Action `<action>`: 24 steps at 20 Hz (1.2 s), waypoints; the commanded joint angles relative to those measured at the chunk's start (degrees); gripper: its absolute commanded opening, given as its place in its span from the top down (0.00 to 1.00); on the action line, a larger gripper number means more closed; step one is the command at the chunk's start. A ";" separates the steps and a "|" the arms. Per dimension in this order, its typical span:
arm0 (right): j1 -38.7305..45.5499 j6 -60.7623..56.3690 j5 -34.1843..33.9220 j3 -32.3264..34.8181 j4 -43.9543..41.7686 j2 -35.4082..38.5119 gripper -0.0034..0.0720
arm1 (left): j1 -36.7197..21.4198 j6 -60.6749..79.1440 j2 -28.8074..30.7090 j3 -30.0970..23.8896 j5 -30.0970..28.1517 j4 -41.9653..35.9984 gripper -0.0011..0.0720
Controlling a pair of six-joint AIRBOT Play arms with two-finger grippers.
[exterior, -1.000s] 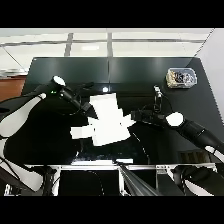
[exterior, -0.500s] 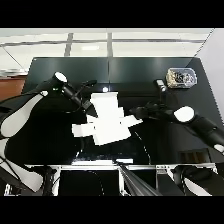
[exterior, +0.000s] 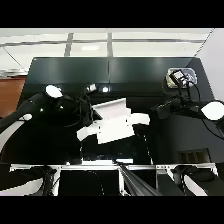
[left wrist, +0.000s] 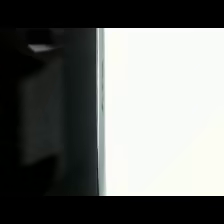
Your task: Fold the box and place the chain.
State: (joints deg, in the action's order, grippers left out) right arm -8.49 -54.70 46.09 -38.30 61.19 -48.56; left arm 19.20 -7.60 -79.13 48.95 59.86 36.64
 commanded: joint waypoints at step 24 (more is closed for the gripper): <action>-18.71 52.81 -1.86 8.74 -10.80 -14.51 0.06 | 5.40 20.68 -5.03 -2.19 -11.52 -0.04 0.95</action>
State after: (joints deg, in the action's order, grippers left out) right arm -24.21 -3.46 48.82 -31.05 51.48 -62.04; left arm 24.56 13.13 -84.12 46.81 48.18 36.47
